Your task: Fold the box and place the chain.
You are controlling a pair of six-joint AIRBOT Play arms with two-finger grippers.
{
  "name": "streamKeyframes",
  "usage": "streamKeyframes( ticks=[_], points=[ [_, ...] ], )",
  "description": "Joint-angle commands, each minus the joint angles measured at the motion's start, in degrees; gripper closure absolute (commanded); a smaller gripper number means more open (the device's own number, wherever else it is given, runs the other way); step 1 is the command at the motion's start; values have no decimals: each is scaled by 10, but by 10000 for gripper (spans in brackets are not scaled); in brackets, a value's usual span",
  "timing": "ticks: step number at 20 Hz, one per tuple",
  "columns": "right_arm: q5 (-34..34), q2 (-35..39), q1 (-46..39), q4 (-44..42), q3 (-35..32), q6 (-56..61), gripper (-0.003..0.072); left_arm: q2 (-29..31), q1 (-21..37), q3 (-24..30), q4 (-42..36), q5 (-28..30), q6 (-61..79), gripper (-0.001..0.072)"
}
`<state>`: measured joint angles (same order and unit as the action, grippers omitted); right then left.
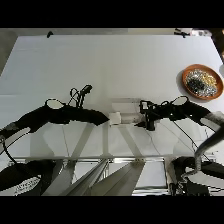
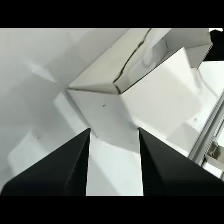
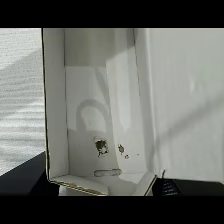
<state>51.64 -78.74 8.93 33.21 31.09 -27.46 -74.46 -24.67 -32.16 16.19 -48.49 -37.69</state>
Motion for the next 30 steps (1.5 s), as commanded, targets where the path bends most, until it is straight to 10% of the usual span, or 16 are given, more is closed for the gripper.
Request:
streamKeyframes(
  ticks=[1,20,30],
  points=[
    [0,0,0,0,0,0,243,1,-12,-16,-3,7,2,365],
    [0,0,0,0,0,0,243,-1,-80,-61,92,73,-137,251],
    [0,0,0,0,0,0,243,-20,-113,-115,281,88,-373,192]
  ],
)
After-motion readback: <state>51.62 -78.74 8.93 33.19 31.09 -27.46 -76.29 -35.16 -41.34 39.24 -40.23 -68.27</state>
